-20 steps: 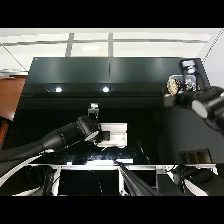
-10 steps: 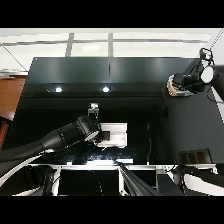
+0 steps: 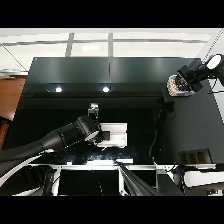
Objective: Fold the box and place the chain.
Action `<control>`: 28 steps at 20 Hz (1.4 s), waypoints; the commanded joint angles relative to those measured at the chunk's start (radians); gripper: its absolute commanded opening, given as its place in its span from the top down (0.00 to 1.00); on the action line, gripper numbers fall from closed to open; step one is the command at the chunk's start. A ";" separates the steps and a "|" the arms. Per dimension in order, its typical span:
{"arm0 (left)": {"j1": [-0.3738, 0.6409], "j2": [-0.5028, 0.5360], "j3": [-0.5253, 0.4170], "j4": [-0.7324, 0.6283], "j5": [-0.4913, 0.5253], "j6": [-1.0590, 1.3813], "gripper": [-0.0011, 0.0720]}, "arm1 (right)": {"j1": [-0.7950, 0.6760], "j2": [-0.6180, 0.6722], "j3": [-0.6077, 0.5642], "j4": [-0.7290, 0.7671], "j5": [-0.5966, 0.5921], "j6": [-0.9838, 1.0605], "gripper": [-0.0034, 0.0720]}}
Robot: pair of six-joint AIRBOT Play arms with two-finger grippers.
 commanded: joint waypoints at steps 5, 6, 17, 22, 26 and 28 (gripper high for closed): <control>-0.001 0.000 0.000 -0.005 -0.024 0.000 0.95 | -0.020 -0.061 0.011 0.088 -0.027 0.019 0.24; -0.001 0.000 0.000 -0.005 -0.024 0.000 0.95 | -0.020 -0.068 0.011 0.095 -0.031 0.019 0.24; -0.001 0.000 0.000 -0.005 -0.023 0.000 0.95 | -0.015 -0.133 0.011 0.157 -0.089 -0.014 0.28; -0.001 0.000 0.000 -0.005 -0.023 0.000 0.95 | -0.019 -0.132 0.013 0.159 -0.070 -0.072 0.49; 0.000 0.000 0.000 -0.005 -0.023 0.000 0.95 | -0.020 -0.124 0.014 0.159 -0.050 -0.147 0.92; -0.001 0.000 0.000 -0.005 -0.023 0.000 0.95 | -0.020 -0.109 0.014 0.154 -0.046 -0.167 0.92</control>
